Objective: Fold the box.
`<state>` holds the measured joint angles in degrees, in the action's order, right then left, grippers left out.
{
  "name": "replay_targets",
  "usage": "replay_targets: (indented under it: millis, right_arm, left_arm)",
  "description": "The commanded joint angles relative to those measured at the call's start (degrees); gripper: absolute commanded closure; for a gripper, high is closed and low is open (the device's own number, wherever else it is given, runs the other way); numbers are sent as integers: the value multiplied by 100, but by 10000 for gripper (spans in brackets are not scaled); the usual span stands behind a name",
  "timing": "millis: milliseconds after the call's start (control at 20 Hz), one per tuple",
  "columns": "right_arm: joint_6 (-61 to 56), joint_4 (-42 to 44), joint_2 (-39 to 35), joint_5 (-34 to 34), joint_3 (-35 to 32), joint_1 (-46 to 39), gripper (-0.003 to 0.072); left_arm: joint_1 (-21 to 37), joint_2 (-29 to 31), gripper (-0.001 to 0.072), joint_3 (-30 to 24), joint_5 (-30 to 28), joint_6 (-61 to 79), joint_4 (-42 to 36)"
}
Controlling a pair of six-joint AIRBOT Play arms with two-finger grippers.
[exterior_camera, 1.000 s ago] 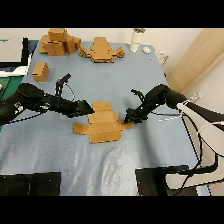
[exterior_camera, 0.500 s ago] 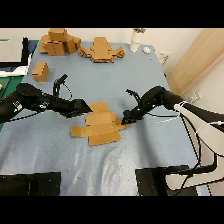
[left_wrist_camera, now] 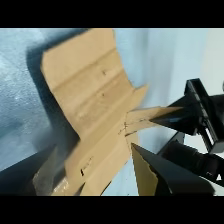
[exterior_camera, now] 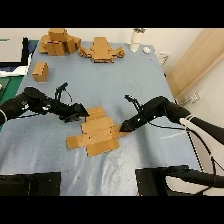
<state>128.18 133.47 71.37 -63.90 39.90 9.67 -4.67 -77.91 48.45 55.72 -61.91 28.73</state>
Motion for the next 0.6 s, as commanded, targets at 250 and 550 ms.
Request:
replay_targets:
  millis: [250,550]
  right_arm:
    - [173,13,-334,511,-378,649,685]
    - [125,-61,-334,549,-378,734,684]
  left_arm:
    - [-251,-603,8,0,46,962,-809]
    - [-210,-673,117,7,590,1491,-1045]
